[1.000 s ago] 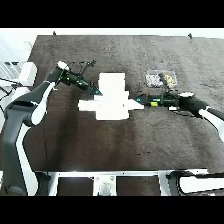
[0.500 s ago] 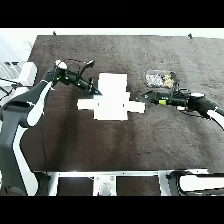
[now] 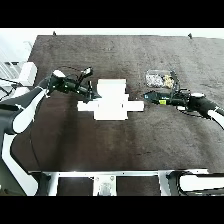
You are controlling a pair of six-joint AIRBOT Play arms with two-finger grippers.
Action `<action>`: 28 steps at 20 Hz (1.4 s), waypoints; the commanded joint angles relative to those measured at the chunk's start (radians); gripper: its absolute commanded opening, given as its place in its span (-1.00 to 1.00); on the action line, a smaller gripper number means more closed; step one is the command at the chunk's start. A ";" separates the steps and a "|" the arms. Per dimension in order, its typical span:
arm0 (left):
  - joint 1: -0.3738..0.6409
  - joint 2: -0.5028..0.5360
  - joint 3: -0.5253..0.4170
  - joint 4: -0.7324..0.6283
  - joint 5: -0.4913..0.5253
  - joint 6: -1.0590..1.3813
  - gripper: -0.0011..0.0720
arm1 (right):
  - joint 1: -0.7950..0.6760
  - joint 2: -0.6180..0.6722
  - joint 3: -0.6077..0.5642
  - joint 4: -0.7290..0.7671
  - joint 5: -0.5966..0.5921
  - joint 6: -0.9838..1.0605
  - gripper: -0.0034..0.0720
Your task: Fold the box and place the chain.
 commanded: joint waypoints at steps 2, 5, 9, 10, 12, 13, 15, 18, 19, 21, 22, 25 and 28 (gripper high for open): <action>0.000 0.011 -0.069 -0.044 0.101 0.135 -0.93 | 0.000 0.000 0.000 0.000 0.000 -0.002 0.35; 0.000 0.010 -0.078 -0.043 0.128 0.186 -0.93 | 0.004 0.000 0.000 0.000 0.000 -0.002 0.35; -0.002 0.008 -0.078 -0.043 0.108 0.222 -0.93 | 0.004 0.000 0.000 0.004 -0.001 -0.027 0.35; -0.002 -0.001 -0.078 -0.044 0.104 0.228 -0.93 | 0.004 0.000 0.000 0.004 -0.001 -0.027 0.35; -0.002 -0.029 -0.078 -0.042 0.086 0.246 -0.93 | 0.004 0.000 0.000 0.003 -0.001 -0.027 0.35; -0.002 -0.039 -0.078 -0.043 0.083 0.254 -0.92 | 0.004 0.000 0.000 0.003 -0.001 -0.027 0.35; -0.002 -0.039 -0.074 -0.051 0.084 0.266 -0.92 | 0.003 0.000 0.000 0.003 -0.001 -0.028 0.35; -0.002 -0.039 -0.074 -0.050 0.085 0.266 -0.92 | 0.003 0.000 0.000 0.004 -0.001 -0.055 0.35; -0.002 -0.039 -0.074 -0.050 0.084 0.266 -0.92 | 0.003 0.000 0.000 0.005 -0.001 -0.077 0.35; -0.002 -0.039 -0.073 -0.050 0.085 0.265 -0.92 | 0.003 0.000 0.000 0.035 0.007 -0.158 0.35; -0.002 -0.039 -0.073 -0.051 0.087 0.265 -0.92 | 0.003 0.001 0.000 0.071 0.032 -0.233 0.35; -0.002 -0.039 -0.073 -0.051 0.111 0.264 -0.92 | 0.004 0.016 -0.013 0.187 0.125 -0.477 0.34; -0.002 -0.039 -0.073 -0.051 0.113 0.265 -0.91 | 0.019 0.061 -0.043 0.185 0.175 -0.579 0.34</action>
